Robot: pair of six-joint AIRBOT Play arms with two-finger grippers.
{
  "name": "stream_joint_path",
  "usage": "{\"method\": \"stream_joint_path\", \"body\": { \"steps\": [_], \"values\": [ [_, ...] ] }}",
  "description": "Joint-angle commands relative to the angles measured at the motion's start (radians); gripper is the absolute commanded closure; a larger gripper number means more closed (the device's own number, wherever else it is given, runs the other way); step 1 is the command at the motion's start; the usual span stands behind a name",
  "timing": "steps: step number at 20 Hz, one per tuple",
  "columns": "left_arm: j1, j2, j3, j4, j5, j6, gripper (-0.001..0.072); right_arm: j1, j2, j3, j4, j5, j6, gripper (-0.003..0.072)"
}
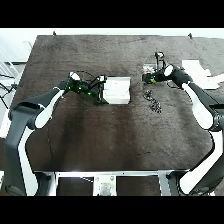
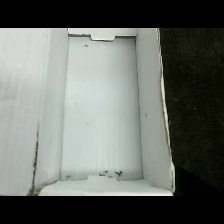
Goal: Fold the box and place the chain.
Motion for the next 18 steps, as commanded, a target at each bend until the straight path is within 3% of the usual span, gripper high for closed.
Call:
{"method": "stream_joint_path", "body": {
  "steps": [1,5,11,18],
  "values": [
    [0.000,0.001,0.000,-0.001,0.001,0.000,0.0084,0.001,0.061,0.004,0.000,0.108,-0.004,0.0684],
    [0.000,0.001,0.000,-0.001,0.001,0.000,0.0084,0.013,0.267,0.004,0.001,0.258,-0.009,0.0684],
    [0.000,0.001,0.000,-0.001,0.001,0.000,0.0084,0.102,0.600,0.004,0.000,0.291,-0.072,0.0684],
    [0.000,0.001,0.000,-0.001,0.001,0.000,0.0084,0.226,0.725,0.008,0.000,0.302,-0.072,0.0684]
  ]
}}
